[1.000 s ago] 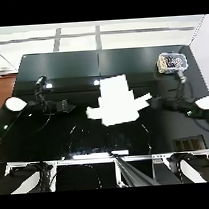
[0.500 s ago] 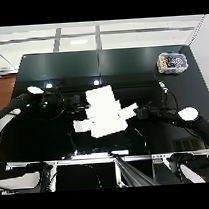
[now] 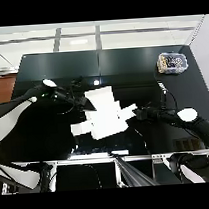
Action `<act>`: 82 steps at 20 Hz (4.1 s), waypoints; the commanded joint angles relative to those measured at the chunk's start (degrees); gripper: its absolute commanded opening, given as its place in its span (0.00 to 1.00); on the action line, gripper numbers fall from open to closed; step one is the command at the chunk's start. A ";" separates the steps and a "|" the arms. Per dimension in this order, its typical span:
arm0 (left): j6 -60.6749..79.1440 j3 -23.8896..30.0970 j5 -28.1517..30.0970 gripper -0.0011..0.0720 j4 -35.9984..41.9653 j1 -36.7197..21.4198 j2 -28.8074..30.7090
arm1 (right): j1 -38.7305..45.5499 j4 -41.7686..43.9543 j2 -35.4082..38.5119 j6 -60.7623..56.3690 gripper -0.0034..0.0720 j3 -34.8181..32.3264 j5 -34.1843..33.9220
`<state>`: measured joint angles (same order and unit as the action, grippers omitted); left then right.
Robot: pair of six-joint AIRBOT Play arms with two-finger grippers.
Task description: Fold the box and place the chain.
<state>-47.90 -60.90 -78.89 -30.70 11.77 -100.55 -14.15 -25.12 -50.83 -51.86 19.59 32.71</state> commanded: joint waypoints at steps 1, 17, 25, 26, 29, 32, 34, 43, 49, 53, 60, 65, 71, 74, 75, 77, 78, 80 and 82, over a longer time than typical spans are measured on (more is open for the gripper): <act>2.51 -6.54 -11.26 0.23 -9.73 1.95 -3.72 | -0.02 0.02 0.04 0.00 0.08 -0.02 0.26; 45.88 13.16 17.16 0.05 -8.96 7.85 21.31 | 0.92 -28.04 -0.04 20.79 0.94 15.56 17.46; 52.63 13.14 22.08 0.05 -14.23 9.86 19.80 | -8.02 -31.23 -0.79 31.39 0.94 14.45 15.41; 52.61 13.14 22.75 0.05 -14.29 10.32 19.76 | -8.59 -31.50 -1.18 31.39 0.94 14.29 15.17; 52.52 13.14 24.48 0.05 -14.01 10.69 19.76 | -9.81 -31.45 -3.19 33.46 0.94 14.29 14.97; 52.17 13.14 24.50 0.05 -13.84 10.69 19.76 | -11.98 -31.45 -5.14 33.90 0.94 14.29 14.60; 52.19 13.14 24.55 0.05 -13.81 10.69 19.76 | -13.99 -31.30 -6.99 33.90 0.95 14.29 14.47; 52.19 13.16 24.50 0.05 -13.77 10.69 19.76 | -24.02 -27.15 -15.34 37.38 0.99 14.29 11.96; 52.17 13.16 24.41 0.05 -13.60 10.69 19.76 | -25.81 -21.73 -14.97 37.05 0.99 14.62 7.32; 52.17 13.16 24.44 0.05 -13.49 10.69 19.76 | -23.67 -21.88 -11.39 35.21 0.99 14.62 -0.02; 52.19 13.16 24.46 0.05 -11.91 10.69 19.76 | -18.32 -22.08 -10.05 40.33 0.98 16.15 4.52; 52.19 13.16 24.48 0.05 -11.89 10.71 19.76 | -13.05 -20.57 -10.51 42.64 0.98 16.15 6.67; 52.19 13.16 24.48 0.05 -11.91 10.69 19.76 | -12.39 -25.77 -12.04 47.23 0.98 15.91 15.17; 52.19 13.16 24.63 0.05 -11.91 10.69 19.76 | -14.16 -25.68 -12.09 47.25 0.98 13.57 16.44; 52.19 13.16 24.65 0.05 -11.91 10.69 19.76 | -15.26 -25.22 -12.09 47.25 0.98 13.03 15.96; 52.19 13.16 24.65 0.05 -11.91 10.71 19.76 | -17.94 -21.62 -12.31 47.10 0.98 12.13 12.96; 52.19 13.16 24.65 0.05 -11.89 10.69 19.76 | -19.21 -17.27 -12.74 46.73 0.98 11.69 9.86; 52.19 13.16 24.65 0.05 -11.89 10.69 19.76 | -21.09 -10.67 -13.60 46.80 0.98 11.52 4.37; 52.19 13.16 24.65 0.05 -11.91 10.69 19.76 | -21.33 -10.54 -13.22 46.82 0.98 11.58 -1.33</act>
<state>4.29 -47.77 -54.30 -42.59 22.44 -80.79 -33.95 -40.23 -63.92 -4.91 31.53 39.24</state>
